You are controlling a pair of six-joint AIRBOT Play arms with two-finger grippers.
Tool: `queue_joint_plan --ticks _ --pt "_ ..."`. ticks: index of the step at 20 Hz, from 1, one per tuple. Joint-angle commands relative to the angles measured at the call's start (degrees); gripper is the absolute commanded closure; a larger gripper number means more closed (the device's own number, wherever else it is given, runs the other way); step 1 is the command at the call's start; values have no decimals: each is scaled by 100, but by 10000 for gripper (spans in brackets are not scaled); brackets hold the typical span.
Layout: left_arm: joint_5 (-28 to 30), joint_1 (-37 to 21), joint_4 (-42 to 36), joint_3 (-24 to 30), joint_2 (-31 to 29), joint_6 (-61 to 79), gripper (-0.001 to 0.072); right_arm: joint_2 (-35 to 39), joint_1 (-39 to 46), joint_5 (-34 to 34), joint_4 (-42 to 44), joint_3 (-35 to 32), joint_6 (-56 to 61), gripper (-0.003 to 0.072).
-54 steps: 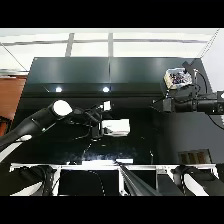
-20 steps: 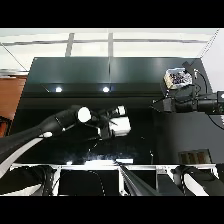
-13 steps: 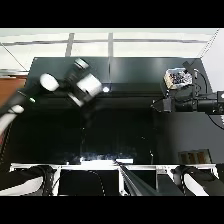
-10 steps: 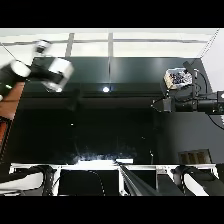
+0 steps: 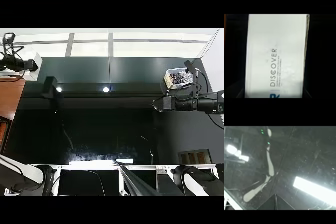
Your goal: Fold the box and place the chain.
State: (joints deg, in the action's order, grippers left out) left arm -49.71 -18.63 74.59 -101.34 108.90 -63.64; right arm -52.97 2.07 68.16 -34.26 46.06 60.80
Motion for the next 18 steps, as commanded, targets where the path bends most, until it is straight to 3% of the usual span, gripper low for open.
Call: queue_joint_plan --ticks 1,2,3,4,5,10,11,12,13,14,16,18 --pt "-221 31 -2 -608 741 129 430 7 2 -133 17 4 35 671" --pt "-225 39 -2 -599 807 127 429 7 2 -133 15 4 35 671" --pt "-221 44 -2 -599 844 127 353 7 2 -136 15 4 33 671" --pt "-205 46 -2 -608 839 120 93 7 2 -133 13 4 35 672" --pt "-321 44 15 -688 807 -11 -2 7 2 -136 15 4 35 671" --pt "-2111 33 321 -2063 396 -887 3 7 7 -129 422 11 24 671" --pt "-2369 31 321 -2149 192 -1259 52 7 7 -70 417 26 24 671" --pt "-2603 22 369 -2076 -101 -1659 252 7 7 50 411 61 24 671" --pt "-2894 20 450 -1910 -431 -1965 598 7 7 280 393 140 24 671" --pt "-3119 20 446 -1681 -763 -2103 680 9 7 553 363 238 26 671" --pt "-3121 146 444 -782 -1711 -2236 681 9 7 1207 109 485 26 673" --pt "-2490 448 380 625 -2990 -2225 680 35 7 1615 -450 678 52 673"
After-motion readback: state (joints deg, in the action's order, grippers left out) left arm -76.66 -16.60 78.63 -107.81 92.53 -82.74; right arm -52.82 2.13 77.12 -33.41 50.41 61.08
